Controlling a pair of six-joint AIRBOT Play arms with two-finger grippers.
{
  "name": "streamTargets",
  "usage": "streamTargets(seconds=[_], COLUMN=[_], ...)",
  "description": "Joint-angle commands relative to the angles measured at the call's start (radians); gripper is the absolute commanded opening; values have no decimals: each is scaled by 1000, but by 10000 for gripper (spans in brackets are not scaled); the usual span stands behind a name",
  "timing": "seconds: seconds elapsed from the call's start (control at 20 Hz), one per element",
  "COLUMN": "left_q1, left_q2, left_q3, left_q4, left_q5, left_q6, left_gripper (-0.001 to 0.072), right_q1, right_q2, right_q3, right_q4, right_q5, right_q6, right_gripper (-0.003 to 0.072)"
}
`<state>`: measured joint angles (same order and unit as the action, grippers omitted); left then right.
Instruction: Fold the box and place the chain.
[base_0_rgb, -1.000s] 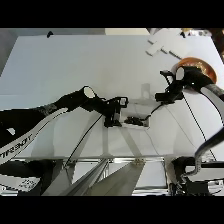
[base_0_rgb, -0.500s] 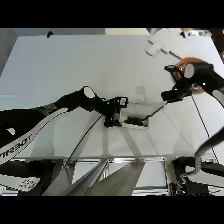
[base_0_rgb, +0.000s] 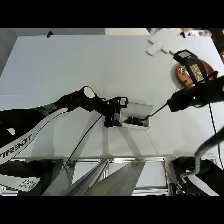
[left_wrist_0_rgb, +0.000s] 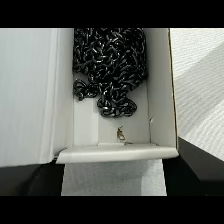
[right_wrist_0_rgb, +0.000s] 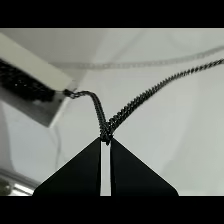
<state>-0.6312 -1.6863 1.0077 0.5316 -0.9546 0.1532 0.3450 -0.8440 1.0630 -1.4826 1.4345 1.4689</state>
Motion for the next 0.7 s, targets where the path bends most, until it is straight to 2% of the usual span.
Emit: streamTargets(seconds=[0.0,0.25,0.45,0.65], left_q1=[0,0,0,0], left_q2=[0,0,0,0], left_q3=[0,0,0,0], left_q4=[0,0,0,0], left_q5=[0,0,0,0], left_q6=[0,0,0,0], left_gripper=[171,171,171,171], right_q1=[146,289,304,304], right_q2=[91,35,-71,-200], right_q3=[-1,-35,-84,-95], right_q4=[75,77,73,72], right_q5=[-28,-192,-267,-290], right_q6=[70,126,128,127], right_gripper=[21,21,21,42])
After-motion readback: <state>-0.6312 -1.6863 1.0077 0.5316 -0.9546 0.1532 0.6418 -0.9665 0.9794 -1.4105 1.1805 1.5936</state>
